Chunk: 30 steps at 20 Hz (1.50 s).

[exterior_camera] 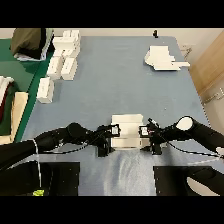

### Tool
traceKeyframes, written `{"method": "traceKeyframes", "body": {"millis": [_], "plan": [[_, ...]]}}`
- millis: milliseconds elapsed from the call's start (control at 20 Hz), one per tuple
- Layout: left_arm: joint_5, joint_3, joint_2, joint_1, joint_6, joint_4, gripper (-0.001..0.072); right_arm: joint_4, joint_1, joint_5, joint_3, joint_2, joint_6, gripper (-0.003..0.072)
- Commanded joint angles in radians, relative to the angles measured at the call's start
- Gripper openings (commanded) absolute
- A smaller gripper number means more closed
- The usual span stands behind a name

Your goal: Fold the box.

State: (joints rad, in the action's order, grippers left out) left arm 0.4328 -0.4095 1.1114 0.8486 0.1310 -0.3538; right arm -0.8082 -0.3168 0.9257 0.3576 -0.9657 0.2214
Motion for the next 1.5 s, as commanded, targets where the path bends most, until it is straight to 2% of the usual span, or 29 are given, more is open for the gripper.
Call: {"method": "traceKeyframes", "body": {"millis": [0,650,700,750,900,1100,1300,1450], "plan": [[-0.004,-0.001,0.000,0.000,0.000,0.000,0.0465,0.001,-0.001,0.001,0.000,0.001,0.000,0.0508],[-0.004,-0.001,0.000,0.000,-0.001,0.002,0.0465,-0.008,-0.001,0.002,0.000,0.001,0.000,0.0508],[-0.004,-0.001,0.000,0.000,-0.001,0.002,0.0465,-0.021,-0.001,0.002,0.000,0.001,0.010,0.0589],[-0.004,-0.001,0.000,0.000,-0.001,0.002,0.0465,-0.008,-0.001,0.004,0.001,0.001,0.052,0.0720],[-0.004,-0.001,0.000,0.000,-0.001,0.002,0.0465,-0.003,-0.001,0.072,0.001,0.001,0.077,0.0720],[-0.003,-0.001,0.000,0.000,-0.001,0.002,0.0465,-0.038,-0.001,0.142,0.015,0.019,-0.013,0.0720],[-0.004,-0.001,0.000,0.000,0.000,0.002,0.0465,-0.177,-0.001,0.113,0.044,0.091,-0.155,0.0720],[-0.004,-0.001,0.000,0.000,-0.001,0.002,0.0465,-0.224,-0.001,0.058,0.050,0.134,-0.237,0.0720]]}}
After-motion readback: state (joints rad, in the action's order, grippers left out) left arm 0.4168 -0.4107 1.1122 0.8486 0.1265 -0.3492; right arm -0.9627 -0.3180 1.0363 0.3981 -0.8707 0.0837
